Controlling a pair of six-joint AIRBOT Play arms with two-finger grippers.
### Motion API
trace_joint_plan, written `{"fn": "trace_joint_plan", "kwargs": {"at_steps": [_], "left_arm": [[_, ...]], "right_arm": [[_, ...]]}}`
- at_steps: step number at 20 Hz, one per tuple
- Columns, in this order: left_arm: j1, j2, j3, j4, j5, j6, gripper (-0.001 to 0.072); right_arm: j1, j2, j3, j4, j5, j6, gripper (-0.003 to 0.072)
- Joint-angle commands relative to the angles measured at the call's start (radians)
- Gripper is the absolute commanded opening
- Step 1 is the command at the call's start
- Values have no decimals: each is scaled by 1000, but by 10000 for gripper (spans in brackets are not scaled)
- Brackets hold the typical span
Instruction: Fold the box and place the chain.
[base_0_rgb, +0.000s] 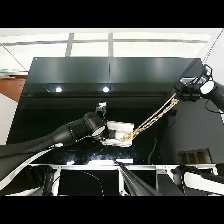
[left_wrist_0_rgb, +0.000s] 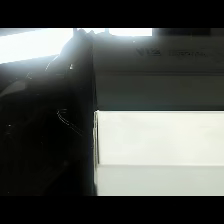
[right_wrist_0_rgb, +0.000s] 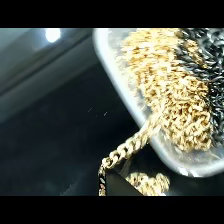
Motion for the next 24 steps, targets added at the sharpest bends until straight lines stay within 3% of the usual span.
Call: {"fn": "trace_joint_plan", "kwargs": {"at_steps": [1,4,8,11,18,24], "left_arm": [[1,0,0,0,0,0,32],[1,0,0,0,0,0,32],[1,0,0,0,0,0,32],[1,0,0,0,0,0,32],[1,0,0,0,0,0,32],[1,0,0,0,0,0,32]], "right_arm": [[-1,137,31,-113,178,-65,37],[0,344,31,-95,258,-142,37],[16,593,31,89,442,-273,37],[63,708,31,188,548,-317,37],[286,752,30,303,689,-358,37],[538,751,-30,349,642,-332,38]]}}
